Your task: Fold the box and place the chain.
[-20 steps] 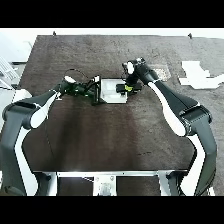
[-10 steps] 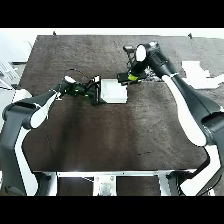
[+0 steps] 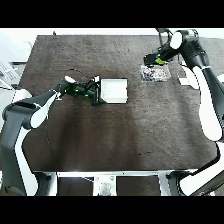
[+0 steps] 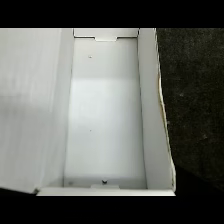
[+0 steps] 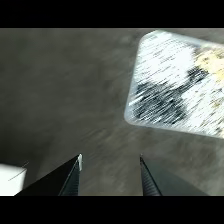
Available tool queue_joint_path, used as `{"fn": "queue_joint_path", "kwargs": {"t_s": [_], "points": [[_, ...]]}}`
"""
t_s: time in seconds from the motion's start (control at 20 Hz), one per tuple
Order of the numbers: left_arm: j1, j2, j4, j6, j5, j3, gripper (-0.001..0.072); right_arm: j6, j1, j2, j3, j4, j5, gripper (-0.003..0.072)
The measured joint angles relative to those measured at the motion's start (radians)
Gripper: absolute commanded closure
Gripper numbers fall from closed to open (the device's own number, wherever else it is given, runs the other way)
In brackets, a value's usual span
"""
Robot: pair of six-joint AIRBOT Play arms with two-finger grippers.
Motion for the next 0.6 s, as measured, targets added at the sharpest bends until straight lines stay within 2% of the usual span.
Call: {"fn": "queue_joint_path", "kwargs": {"t_s": [0.25, 0.6], "points": [[0.000, 0.000, 0.000, 0.000, 0.000, 0.000, 0.0350, -0.194, -0.119, -0.131, 0.000, 0.164, -0.059, 0.0249], [0.000, 0.000, 0.000, 0.000, 0.000, 0.000, 0.0350, -0.343, -0.149, -0.249, 0.002, 0.243, -0.095, 0.0255]]}}
